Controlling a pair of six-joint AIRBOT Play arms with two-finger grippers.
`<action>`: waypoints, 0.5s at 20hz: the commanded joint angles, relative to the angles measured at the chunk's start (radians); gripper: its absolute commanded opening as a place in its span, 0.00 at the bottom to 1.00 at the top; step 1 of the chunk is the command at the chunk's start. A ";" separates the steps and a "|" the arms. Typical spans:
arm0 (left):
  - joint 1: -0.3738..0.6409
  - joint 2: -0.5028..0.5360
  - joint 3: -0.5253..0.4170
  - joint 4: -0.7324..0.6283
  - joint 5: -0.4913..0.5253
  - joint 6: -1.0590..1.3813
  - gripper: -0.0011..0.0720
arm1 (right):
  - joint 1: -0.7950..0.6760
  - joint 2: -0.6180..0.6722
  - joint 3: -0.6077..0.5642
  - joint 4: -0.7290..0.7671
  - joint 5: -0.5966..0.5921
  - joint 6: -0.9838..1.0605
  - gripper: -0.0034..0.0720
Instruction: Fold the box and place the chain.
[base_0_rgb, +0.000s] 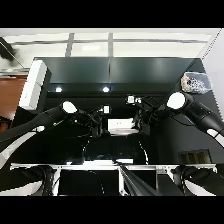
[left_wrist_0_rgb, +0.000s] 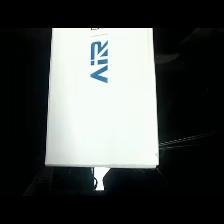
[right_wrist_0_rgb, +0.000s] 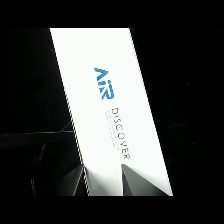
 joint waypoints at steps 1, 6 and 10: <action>0.000 0.000 0.001 0.000 0.000 0.000 0.62 | 0.000 -0.001 -0.002 0.002 0.008 0.003 0.43; 0.000 0.000 0.001 0.000 0.000 0.000 0.62 | 0.000 -0.003 -0.016 0.002 0.000 0.003 0.42; 0.000 0.000 0.001 0.000 0.000 0.000 0.62 | 0.000 0.006 -0.011 0.023 0.002 0.042 0.42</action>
